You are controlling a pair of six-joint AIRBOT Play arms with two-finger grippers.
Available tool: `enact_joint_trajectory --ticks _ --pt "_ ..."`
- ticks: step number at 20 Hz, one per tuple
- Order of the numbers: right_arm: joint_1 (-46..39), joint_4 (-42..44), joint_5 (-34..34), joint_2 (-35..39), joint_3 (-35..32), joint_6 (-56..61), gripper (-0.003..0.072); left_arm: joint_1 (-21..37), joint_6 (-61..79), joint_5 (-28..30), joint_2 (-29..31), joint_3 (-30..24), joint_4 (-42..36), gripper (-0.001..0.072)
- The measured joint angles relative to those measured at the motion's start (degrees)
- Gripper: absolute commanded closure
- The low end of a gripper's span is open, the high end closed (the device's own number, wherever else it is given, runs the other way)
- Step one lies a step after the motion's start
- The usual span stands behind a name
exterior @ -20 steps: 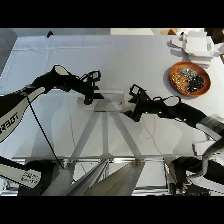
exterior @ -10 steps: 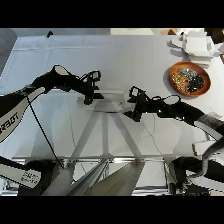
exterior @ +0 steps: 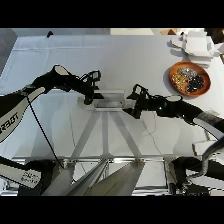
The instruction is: Fold the box and place the chain.
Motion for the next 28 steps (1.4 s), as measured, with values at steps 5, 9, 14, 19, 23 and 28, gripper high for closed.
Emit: enact_joint_trajectory --ticks 5,9,14,19,23,28 --pt "-0.52 3.19 2.12 -0.76 0.13 -5.70 -0.0005 0.00 0.00 0.00 0.00 0.00 0.02 0.0699" --pt "-0.61 2.93 3.98 -3.37 1.42 -7.43 -0.0005 0.00 0.00 -0.04 0.00 0.00 0.02 0.0699" --pt "-0.61 1.33 6.56 -6.95 4.07 -7.93 -0.0005 0.00 0.02 -0.09 0.00 0.00 0.02 0.0699" --pt "-0.63 -3.06 9.22 -8.98 6.19 -7.85 -0.0005 0.00 0.09 -0.15 0.00 0.00 0.07 0.0699" --pt "-0.63 -5.25 11.08 -10.82 8.68 -6.75 -0.0005 0.00 0.09 -0.13 0.00 0.00 0.04 0.0699" --pt "-0.11 -5.97 11.32 -11.61 9.86 -6.14 -0.0005 0.00 0.07 -0.09 0.00 0.00 0.04 0.0699"
